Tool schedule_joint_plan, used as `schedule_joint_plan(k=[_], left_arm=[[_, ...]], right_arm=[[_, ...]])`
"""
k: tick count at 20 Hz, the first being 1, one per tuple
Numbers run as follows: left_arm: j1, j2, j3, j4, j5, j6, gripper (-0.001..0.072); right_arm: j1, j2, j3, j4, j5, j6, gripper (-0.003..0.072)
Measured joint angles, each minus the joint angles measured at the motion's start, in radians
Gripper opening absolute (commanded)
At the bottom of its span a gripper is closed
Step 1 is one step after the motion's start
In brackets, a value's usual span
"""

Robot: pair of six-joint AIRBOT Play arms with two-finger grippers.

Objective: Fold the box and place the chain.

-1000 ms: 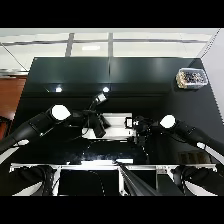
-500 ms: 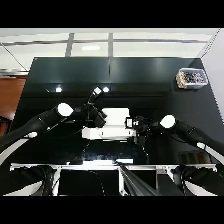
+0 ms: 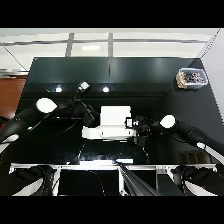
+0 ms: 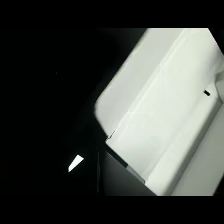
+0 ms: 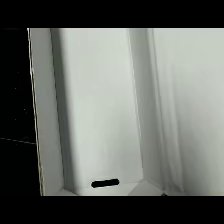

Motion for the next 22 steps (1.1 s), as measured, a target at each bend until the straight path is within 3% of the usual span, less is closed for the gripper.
schedule_joint_plan(k=[3, 5, 6, 12, 22], left_arm=[[0.042, 0.09, -0.087, -0.056, -0.051, 0.045, 0.0058], [0.054, 0.119, -0.134, -0.069, -0.103, 0.126, 0.0578], [0.055, 0.127, -0.149, -0.05, -0.123, 0.159, 0.0712], [-0.018, 0.136, -0.183, 0.141, -0.062, 0.276, 0.0711], [-0.177, 0.089, -0.185, 0.197, 0.073, 0.329, 0.0688]], right_arm=[[0.0, 0.0, 0.0, 0.0, 0.0, 0.0, 0.0142], [0.0, 0.0, 0.0, 0.0, 0.0, 0.0, 0.0142], [0.0, 0.0, 0.0, 0.0, 0.0, 0.0, 0.0142], [0.0, 0.0, 0.0, 0.0, 0.0, 0.0, 0.0141], [0.0, 0.0, 0.0, 0.0, 0.0, 0.0, 0.0142]])
